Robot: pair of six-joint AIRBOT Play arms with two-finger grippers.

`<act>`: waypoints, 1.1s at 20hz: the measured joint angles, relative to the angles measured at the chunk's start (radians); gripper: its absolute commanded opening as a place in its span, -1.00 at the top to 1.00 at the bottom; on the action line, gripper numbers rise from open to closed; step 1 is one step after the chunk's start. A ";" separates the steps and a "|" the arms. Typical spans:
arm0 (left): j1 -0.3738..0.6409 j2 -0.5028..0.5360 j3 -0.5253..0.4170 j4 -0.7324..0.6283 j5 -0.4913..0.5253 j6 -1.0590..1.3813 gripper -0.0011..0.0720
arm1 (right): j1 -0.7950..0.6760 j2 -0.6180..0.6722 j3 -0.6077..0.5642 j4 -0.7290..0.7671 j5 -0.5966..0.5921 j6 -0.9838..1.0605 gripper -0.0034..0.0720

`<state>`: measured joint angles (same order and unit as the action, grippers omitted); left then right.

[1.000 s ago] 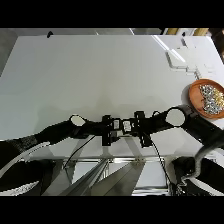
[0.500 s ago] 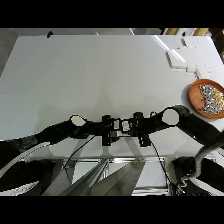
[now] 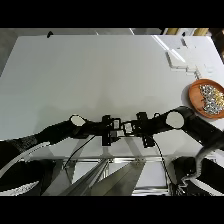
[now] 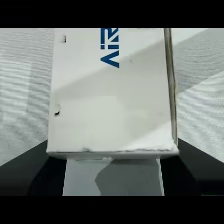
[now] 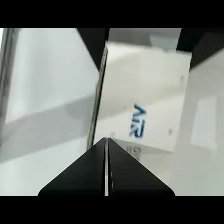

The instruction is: Fold the box and place the chain.

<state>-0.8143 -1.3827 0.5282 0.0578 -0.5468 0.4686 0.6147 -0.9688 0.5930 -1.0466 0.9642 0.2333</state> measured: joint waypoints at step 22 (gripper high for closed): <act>0.000 0.000 0.000 0.002 0.003 0.002 0.23 | -0.533 0.208 -0.001 -0.357 0.066 0.627 0.86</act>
<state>-0.8143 -1.3823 0.5285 0.0597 -0.5434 0.4709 0.0814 -0.7612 0.5922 -1.4036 1.0302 0.8600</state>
